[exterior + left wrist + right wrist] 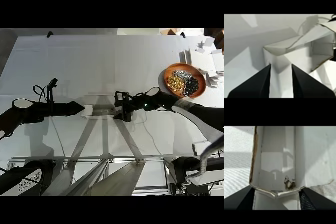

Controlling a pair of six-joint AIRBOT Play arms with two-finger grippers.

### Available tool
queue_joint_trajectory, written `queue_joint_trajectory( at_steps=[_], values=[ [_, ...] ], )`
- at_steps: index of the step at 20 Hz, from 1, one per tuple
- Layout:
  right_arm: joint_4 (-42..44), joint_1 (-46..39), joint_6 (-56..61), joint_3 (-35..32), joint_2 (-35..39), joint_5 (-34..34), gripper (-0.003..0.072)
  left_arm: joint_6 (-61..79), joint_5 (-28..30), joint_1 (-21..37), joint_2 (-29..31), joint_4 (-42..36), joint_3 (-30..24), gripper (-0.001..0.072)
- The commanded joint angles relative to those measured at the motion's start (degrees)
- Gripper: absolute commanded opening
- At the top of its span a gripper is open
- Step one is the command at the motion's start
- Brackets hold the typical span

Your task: Fold the box and place the chain.

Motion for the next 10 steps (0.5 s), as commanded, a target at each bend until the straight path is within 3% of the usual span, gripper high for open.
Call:
queue_joint_trajectory(
  at_steps=[1, 7, 10],
  values=[
    [0.00, 0.02, 0.02, 0.00, 0.04, 0.00, 0.0549, 0.02, -1.38, -0.04, 0.07, -1.03, 0.02, 0.0289],
    [0.00, 0.02, 0.02, 0.00, 0.04, 0.00, 0.0549, 0.02, -0.28, -4.24, 0.07, -1.01, 0.02, 0.0292],
    [0.02, 0.02, 0.02, 0.00, 0.04, 0.00, 0.0549, 0.00, 4.68, -7.19, 0.09, -0.59, 0.02, 0.0294]
  ],
)
